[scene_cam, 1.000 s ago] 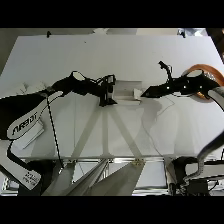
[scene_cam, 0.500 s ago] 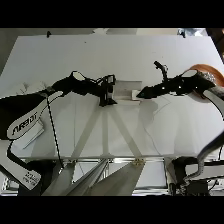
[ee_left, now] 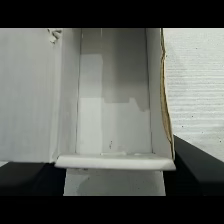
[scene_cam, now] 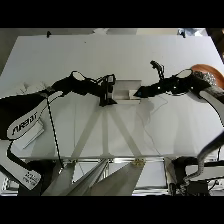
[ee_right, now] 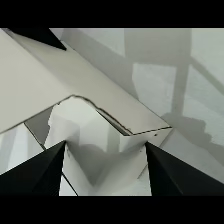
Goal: Fold the box and place the chain.
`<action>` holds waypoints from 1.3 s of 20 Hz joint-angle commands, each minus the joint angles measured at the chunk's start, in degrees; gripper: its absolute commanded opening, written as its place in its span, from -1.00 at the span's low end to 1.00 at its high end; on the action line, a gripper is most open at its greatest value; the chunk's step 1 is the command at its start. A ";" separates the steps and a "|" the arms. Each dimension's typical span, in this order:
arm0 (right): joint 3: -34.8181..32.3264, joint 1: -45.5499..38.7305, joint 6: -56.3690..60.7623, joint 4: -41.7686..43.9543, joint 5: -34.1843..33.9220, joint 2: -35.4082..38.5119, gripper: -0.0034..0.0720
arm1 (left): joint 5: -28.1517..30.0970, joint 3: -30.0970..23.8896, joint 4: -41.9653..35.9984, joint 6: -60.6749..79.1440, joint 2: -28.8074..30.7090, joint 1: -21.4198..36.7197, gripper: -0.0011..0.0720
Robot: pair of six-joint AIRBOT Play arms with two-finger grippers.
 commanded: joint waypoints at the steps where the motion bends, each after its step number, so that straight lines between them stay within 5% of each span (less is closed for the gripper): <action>1: 0.02 0.13 3.23 -2.27 -4.02 -0.04 0.47 | 0.00 0.07 0.04 0.15 0.02 0.02 -0.19; 15: 0.07 3.06 7.56 -10.88 -5.01 0.11 0.41 | 0.00 0.07 0.04 0.15 0.02 0.00 -0.19; 21: 0.11 9.31 29.77 -30.77 -13.97 4.70 0.28 | 0.00 0.07 0.04 0.15 0.02 0.00 -0.19; 26: 0.20 12.55 45.48 -41.90 -14.75 6.73 0.27 | 0.00 0.07 0.04 0.15 0.02 0.00 -0.19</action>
